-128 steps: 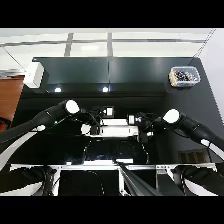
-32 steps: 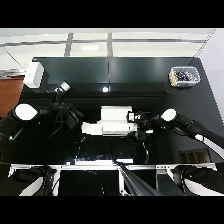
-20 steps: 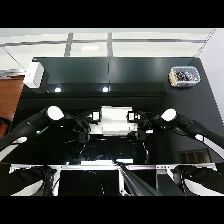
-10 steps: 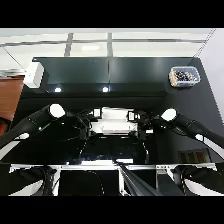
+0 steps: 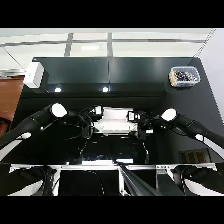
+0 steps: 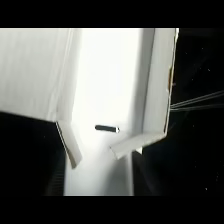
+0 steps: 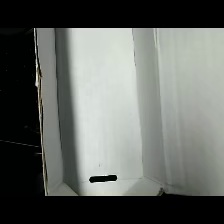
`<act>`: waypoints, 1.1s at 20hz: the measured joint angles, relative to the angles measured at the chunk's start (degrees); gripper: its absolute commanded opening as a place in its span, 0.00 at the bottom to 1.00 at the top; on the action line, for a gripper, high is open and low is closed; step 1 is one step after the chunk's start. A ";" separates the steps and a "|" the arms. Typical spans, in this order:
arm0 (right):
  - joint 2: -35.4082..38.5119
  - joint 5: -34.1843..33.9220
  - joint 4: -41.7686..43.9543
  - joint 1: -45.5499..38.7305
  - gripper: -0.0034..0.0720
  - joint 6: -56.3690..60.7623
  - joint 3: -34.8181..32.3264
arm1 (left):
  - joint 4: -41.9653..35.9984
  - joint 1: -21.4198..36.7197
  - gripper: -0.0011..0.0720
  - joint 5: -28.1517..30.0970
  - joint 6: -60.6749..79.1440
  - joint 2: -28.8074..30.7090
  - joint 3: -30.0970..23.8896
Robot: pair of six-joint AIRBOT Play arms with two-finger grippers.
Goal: Fold the box and place the chain.
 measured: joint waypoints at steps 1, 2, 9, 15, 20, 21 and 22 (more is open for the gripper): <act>0.00 0.00 0.00 0.00 0.12 0.00 0.00 | -0.28 -0.50 0.55 0.59 0.02 -0.02 0.00; 0.00 0.00 0.00 0.00 0.12 0.00 0.00 | -0.72 -0.92 0.47 0.96 0.02 -0.07 0.00; 0.00 0.11 -0.07 -0.02 0.12 -0.04 0.00 | -2.60 -1.92 0.25 -2.51 0.02 -0.24 0.00; 0.00 0.00 0.02 -0.02 0.12 0.04 -0.02 | -8.79 -2.10 0.23 1.16 -0.24 -1.97 0.00; 0.00 0.02 0.00 -0.02 0.12 0.02 -0.02 | -13.38 -2.10 0.22 1.40 -0.42 -2.82 0.00; 0.00 0.02 0.00 -0.02 0.12 0.02 0.00 | -13.81 -2.10 0.11 1.20 -0.44 -3.04 0.00; 0.00 0.02 0.00 -0.02 0.12 0.02 0.00 | -13.88 -2.10 0.12 1.09 -0.44 -3.19 0.00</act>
